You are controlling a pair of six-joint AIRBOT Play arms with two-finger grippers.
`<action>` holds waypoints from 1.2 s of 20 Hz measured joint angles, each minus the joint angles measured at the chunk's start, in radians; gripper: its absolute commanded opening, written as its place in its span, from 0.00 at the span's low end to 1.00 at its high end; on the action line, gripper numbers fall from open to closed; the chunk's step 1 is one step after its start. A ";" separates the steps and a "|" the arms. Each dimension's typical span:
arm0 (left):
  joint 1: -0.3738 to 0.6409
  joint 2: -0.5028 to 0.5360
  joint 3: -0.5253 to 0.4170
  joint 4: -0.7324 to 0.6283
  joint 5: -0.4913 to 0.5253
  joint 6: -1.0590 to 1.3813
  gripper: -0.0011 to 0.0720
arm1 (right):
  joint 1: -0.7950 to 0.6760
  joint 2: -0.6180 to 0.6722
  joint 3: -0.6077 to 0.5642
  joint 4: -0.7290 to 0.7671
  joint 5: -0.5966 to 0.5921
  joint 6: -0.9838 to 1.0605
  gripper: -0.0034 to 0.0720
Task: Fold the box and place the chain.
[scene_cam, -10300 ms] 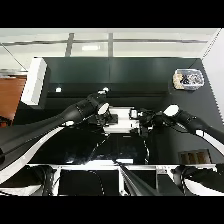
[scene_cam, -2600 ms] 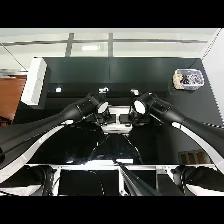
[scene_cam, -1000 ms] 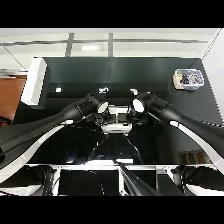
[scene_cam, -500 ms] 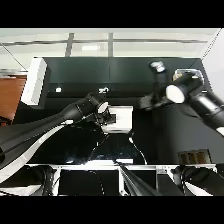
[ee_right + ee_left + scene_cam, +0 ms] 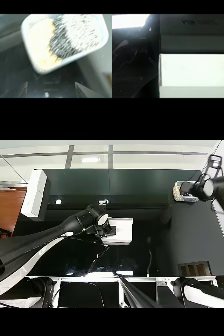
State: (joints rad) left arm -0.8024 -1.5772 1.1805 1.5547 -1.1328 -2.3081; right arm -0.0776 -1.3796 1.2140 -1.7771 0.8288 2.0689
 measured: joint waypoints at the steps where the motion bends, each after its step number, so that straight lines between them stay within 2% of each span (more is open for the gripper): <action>1: 0.000 0.000 0.000 0.000 0.000 0.000 0.06 | -0.037 -0.072 0.088 0.029 0.040 0.001 0.99; 5: 0.000 0.000 0.000 0.000 -0.003 0.000 0.06 | -0.114 -0.343 0.430 0.096 0.232 0.005 0.91; 9: 0.000 0.000 0.000 0.000 -0.004 0.000 0.06 | -0.151 -0.517 0.631 0.111 0.351 0.008 0.91; 13: 0.000 0.000 0.000 0.000 -0.005 0.000 0.06 | -0.172 -0.588 0.696 0.105 0.381 0.010 0.91; 20: 0.000 0.000 0.000 0.000 -0.013 0.000 0.06 | -0.191 -0.641 0.718 0.081 0.360 0.006 0.89; 21: 0.000 0.000 0.000 0.000 -0.017 0.000 0.06 | -0.192 -0.648 0.719 0.087 0.350 0.000 0.77; 22: 0.000 0.000 0.000 -0.001 -0.021 0.000 0.06 | -0.193 -0.654 0.719 0.089 0.343 -0.001 0.76; 24: 0.000 0.000 0.000 -0.001 -0.023 0.000 0.06 | -0.194 -0.662 0.720 0.104 0.335 -0.005 0.52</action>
State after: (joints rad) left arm -0.8024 -1.5772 1.1805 1.5539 -1.1557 -2.3077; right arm -0.2714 -2.0418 1.9339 -1.6733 1.1633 2.0640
